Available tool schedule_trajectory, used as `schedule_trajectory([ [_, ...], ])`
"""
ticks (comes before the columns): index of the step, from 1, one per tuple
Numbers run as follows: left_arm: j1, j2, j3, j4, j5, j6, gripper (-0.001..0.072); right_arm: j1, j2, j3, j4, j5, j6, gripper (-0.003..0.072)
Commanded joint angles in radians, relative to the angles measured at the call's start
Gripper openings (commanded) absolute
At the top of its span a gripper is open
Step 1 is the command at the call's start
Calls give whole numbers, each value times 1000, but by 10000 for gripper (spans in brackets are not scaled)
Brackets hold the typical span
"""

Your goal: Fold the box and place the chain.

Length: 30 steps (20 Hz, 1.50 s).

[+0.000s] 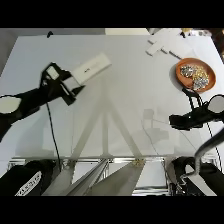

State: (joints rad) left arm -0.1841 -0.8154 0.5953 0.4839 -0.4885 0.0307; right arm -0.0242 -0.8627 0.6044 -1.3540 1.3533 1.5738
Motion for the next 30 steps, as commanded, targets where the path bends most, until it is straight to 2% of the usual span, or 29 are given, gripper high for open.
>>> schedule_trajectory([
  [1, 204, 126, 1, 206, 29, -226, 4, -1, -1, 0, 0, 0, 0, 9],
  [4, 389, 154, 1, 275, 29, -414, 4, -1, -1, 0, 0, 0, 0, 9],
  [6, 469, 141, 0, 367, 29, -577, 4, -1, 0, 0, 0, 0, 0, 9],
  [10, 565, 71, 0, 630, 17, -853, 4, -1, -1, 0, 0, 0, 0, 9],
  [13, 632, -7, -2, 681, -41, -1026, 4, -1, 0, 0, 0, 0, 0, 9],
  [16, 689, -109, -2, 689, -111, -1038, 3, -1, 0, 0, 0, 0, 0, 9],
  [20, 726, -205, -2, 729, -156, -1046, 3, -1, 0, 0, 0, 0, 0, 9],
  [26, 723, -261, -26, 758, -171, -1046, 3, -1, 0, 0, 0, 0, 0, 9],
  [30, 723, -297, -27, 831, -231, -1049, 8, -1, 0, 0, 0, 0, 0, 9],
])
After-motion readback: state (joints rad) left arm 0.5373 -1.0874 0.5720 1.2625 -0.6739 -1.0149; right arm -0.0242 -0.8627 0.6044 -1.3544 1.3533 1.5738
